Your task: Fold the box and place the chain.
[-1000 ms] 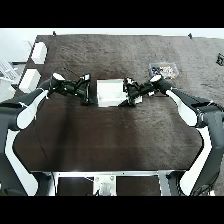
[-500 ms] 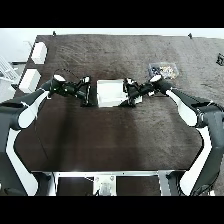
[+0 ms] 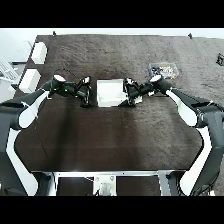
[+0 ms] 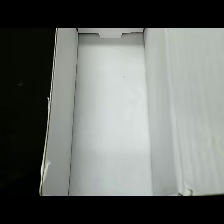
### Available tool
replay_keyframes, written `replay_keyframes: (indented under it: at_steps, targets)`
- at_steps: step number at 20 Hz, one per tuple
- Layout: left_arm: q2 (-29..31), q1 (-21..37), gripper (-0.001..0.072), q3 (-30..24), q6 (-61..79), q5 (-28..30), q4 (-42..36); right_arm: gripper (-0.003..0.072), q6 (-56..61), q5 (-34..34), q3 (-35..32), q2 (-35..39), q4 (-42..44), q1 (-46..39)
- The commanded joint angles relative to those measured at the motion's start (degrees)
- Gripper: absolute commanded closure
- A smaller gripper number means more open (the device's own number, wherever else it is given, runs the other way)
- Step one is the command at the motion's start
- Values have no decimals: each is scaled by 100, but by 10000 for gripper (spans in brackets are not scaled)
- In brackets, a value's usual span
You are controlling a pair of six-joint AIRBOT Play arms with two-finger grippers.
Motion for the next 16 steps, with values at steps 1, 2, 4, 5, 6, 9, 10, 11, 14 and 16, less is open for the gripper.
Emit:
replay_keyframes:
  at_steps: [1,2,4,5,6,9,10,11,14,16]
  targets:
    - [0,2,-10,2,2,-131,-4,123,0,0,0,0,-7,4]
    - [-2,2,-10,2,2,-131,-63,123,0,0,0,0,-7,4]
    - [-11,-4,-10,2,4,-96,-184,123,0,0,0,0,-7,4]
    - [-11,-24,-10,2,4,-42,-210,123,0,0,0,0,-7,4]
    - [-11,-72,-10,2,2,76,-205,123,0,0,0,0,-7,4]
    - [-13,-225,-11,0,-2,444,-201,123,0,0,0,0,-7,4]
    - [-13,-262,-10,0,-7,564,-197,123,0,0,0,0,-7,4]
    - [-13,-289,-10,0,-22,634,-201,123,0,0,0,0,-7,4]
    - [-13,-343,-9,0,-162,828,-157,123,0,0,0,0,-7,4]
    - [-13,-341,-2,0,-160,876,-157,123,0,0,0,0,-7,4]
